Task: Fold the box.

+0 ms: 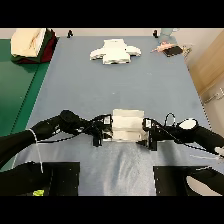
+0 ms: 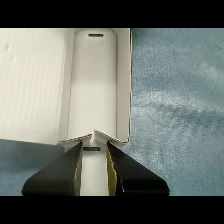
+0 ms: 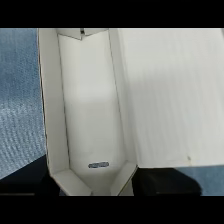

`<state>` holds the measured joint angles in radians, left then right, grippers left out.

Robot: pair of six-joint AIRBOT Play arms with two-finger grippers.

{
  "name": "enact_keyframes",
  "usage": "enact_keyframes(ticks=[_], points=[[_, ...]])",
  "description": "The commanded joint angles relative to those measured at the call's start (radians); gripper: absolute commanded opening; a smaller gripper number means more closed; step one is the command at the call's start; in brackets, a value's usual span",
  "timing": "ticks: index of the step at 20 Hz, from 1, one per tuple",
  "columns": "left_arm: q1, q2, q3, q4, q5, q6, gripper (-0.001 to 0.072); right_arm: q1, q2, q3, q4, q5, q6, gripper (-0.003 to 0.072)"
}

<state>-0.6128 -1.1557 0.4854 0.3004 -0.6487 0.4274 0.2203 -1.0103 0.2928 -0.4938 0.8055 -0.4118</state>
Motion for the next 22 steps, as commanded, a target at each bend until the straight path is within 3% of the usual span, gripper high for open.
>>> enact_keyframes(ticks=[1, 5, 6, 7, 8, 9, 14, 15, 16, 17, 19, 22], points=[[-0.023, -0.009, 0.002, -0.048, 0.030, 0.022, 0.0232, 0.000, 0.001, 0.001, 0.001, 0.001, 0.000, 0.0516], [-0.064, -0.009, 0.002, -0.096, 0.027, 0.029, 0.0234, 0.000, 0.001, 0.001, 0.001, 0.000, 0.000, 0.0516], [-0.072, -0.009, 0.001, -0.095, 0.023, 0.029, 0.0269, 0.000, 0.001, 0.001, 0.001, 0.000, 0.000, 0.0516], [-0.074, -0.009, -0.001, -0.095, 0.015, 0.029, 0.0415, 0.000, 0.001, 0.001, 0.001, 0.000, 0.000, 0.0516], [-0.074, -0.009, -0.002, -0.095, 0.010, 0.027, 0.0623, 0.000, 0.001, 0.001, 0.001, 0.001, 0.000, 0.0516], [-0.074, -0.009, -0.003, -0.095, 0.010, 0.019, 0.0705, 0.000, 0.001, 0.001, 0.001, 0.000, 0.000, 0.0516], [-0.073, -0.009, -0.003, -0.095, 0.013, -0.002, 0.0704, 0.000, 0.001, 0.001, 0.001, 0.000, 0.000, 0.0516], [-0.073, -0.008, -0.003, -0.094, 0.013, -0.005, 0.0628, 0.000, 0.001, 0.001, 0.001, 0.000, 0.000, 0.0516], [-0.073, -0.005, -0.002, -0.087, 0.013, -0.038, 0.0295, 0.000, 0.001, 0.001, 0.001, 0.000, 0.000, 0.0516], [-0.073, 0.006, -0.002, -0.050, 0.014, -0.083, 0.0047, 0.000, 0.001, 0.001, 0.001, 0.000, 0.000, 0.0516], [-0.071, 0.051, 0.000, 0.070, 0.018, -0.231, 0.0017, 0.000, 0.001, 0.001, 0.001, 0.000, 0.000, 0.0516], [-0.071, 0.164, 0.000, 0.362, 0.003, -0.593, 0.0017, 0.000, 0.001, 0.001, 0.001, 0.000, 0.000, 0.0516]])
